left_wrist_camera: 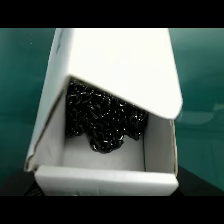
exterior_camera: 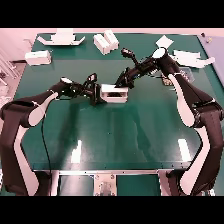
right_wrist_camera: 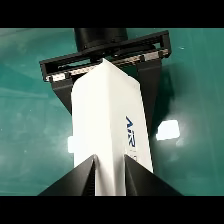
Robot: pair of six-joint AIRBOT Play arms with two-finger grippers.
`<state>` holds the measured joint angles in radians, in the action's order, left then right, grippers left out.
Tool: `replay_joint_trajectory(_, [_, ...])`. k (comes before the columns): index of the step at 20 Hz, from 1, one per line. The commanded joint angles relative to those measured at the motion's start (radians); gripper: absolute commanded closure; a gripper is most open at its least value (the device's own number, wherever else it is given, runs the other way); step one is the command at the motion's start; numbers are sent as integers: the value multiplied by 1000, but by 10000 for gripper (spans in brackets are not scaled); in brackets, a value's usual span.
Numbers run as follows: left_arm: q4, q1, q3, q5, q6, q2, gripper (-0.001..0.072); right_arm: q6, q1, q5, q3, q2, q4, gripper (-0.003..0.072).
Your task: Fold the box and place the chain.
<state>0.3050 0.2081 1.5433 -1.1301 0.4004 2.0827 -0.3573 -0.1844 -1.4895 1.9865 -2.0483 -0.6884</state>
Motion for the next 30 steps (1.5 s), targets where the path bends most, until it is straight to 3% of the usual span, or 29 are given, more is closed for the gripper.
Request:
replay_joint_trajectory(1, [1,0,0,0,0,-1,77,2,-1,16,0,2,4,480])
replay_joint_trajectory(11, [1,0,0,-4,0,-1,77,-10,-4,57,-2,2,-5,497])
replay_joint_trajectory(30, [1,0,0,-5,0,-1,77,-58,-7,5,-76,5,-16,498])
